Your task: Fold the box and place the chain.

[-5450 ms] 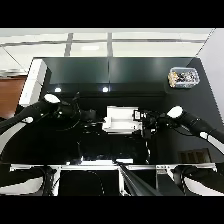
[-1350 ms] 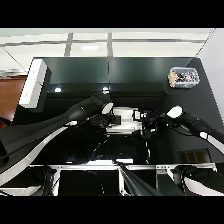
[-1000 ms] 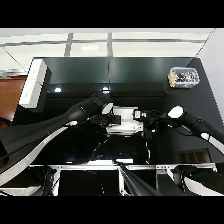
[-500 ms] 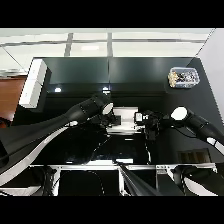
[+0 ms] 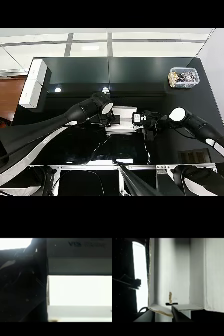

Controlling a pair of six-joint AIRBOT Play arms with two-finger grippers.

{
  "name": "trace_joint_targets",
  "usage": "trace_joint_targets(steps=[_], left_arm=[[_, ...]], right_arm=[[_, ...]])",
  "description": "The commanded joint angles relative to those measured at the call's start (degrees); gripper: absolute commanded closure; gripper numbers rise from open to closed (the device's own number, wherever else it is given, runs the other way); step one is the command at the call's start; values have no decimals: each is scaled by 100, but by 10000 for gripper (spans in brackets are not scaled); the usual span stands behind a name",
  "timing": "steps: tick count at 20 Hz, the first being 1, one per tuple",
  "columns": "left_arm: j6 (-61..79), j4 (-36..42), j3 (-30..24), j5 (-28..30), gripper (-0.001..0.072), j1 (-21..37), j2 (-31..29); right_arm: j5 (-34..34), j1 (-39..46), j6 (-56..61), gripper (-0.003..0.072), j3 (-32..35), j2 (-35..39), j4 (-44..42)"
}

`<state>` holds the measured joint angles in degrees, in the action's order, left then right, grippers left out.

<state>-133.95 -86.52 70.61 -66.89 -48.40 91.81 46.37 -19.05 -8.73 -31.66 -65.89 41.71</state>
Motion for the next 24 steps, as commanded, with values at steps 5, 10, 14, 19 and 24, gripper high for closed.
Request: trace_joint_targets(steps=[5,10,14,19,24], left_arm=[[2,20,7,20,684,2,2],[2,22,7,20,684,2,2],[2,22,7,48,682,2,2],[2,22,4,39,682,2,2],[0,24,4,39,682,2,2]], right_arm=[[-76,-7,17,407,-7,4,68],[-57,-11,103,409,-4,2,-223],[-157,-11,101,409,-4,-144,-1331],[-160,-11,103,410,-4,-326,-1228],[-142,-11,153,464,-4,-326,-1231]])
